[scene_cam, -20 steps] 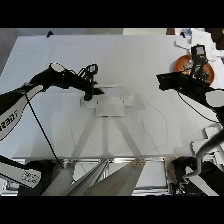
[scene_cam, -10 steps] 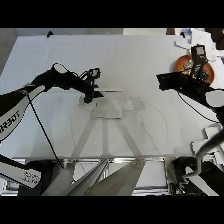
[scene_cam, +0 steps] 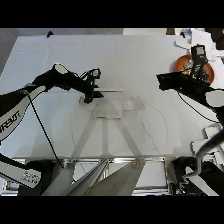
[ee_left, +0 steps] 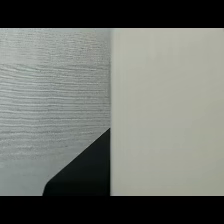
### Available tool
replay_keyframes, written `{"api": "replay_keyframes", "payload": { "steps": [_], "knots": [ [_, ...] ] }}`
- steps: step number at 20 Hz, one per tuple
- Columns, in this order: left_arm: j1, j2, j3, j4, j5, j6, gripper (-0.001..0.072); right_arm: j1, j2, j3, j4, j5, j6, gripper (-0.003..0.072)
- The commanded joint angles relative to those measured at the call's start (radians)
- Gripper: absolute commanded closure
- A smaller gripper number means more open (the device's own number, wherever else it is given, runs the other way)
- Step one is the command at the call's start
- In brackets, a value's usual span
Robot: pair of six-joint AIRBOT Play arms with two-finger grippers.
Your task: Fold the box and place the chain.
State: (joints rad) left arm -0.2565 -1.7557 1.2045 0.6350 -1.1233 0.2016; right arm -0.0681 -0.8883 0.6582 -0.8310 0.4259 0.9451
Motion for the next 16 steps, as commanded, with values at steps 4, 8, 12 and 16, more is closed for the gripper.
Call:
{"api": "replay_keyframes", "payload": {
  "steps": [4,8,12,16],
  "knots": [
    [-0.001,-0.001,0.000,0.002,0.001,0.000,0.0698,0.000,0.001,0.000,0.000,0.000,0.000,0.0390],
    [-0.001,-0.001,0.000,0.002,0.001,0.000,0.0698,0.000,0.001,0.001,0.000,0.000,0.000,0.0390],
    [-0.001,-0.001,0.000,0.002,0.001,0.000,0.0698,0.000,0.001,0.000,0.000,0.000,0.000,0.0390],
    [-0.001,-0.001,0.000,0.002,0.001,0.000,0.0698,0.000,0.001,0.000,0.001,-0.016,0.000,0.0391]
  ]
}}
